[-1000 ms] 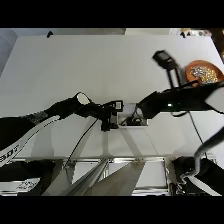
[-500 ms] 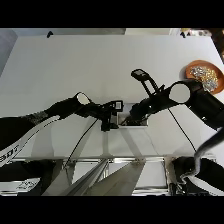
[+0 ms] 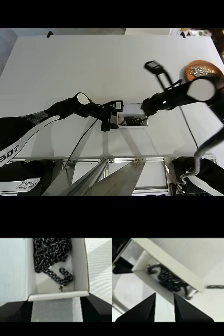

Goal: Fold the box and place the chain.

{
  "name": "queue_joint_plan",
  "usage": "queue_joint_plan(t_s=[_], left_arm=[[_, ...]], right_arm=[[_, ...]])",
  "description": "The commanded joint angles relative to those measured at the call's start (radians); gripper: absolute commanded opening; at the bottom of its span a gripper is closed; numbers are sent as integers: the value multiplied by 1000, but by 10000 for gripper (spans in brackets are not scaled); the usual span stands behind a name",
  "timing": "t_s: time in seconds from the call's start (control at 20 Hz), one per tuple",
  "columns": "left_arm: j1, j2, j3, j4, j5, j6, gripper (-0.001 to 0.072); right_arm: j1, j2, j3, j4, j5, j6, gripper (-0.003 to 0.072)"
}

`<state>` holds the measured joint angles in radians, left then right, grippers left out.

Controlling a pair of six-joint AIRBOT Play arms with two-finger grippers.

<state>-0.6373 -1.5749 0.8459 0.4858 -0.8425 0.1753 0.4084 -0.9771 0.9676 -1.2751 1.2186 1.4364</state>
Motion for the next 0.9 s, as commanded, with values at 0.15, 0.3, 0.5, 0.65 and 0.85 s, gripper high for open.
queue_joint_plan(t_s=[0.15,0.3,0.5,0.65,0.85], left_arm=[[0,1,0,0,0,0,212],[0,1,0,0,0,0,212],[0,1,0,0,0,0,212],[0,1,0,0,0,0,212],[0,1,0,0,0,0,212]], right_arm=[[-268,-6,10,-181,53,56,240],[-296,-119,10,-181,36,55,380],[-296,-294,10,-183,-11,80,380],[-296,-406,10,-181,-26,137,379],[-296,-465,10,-180,-84,190,321]])
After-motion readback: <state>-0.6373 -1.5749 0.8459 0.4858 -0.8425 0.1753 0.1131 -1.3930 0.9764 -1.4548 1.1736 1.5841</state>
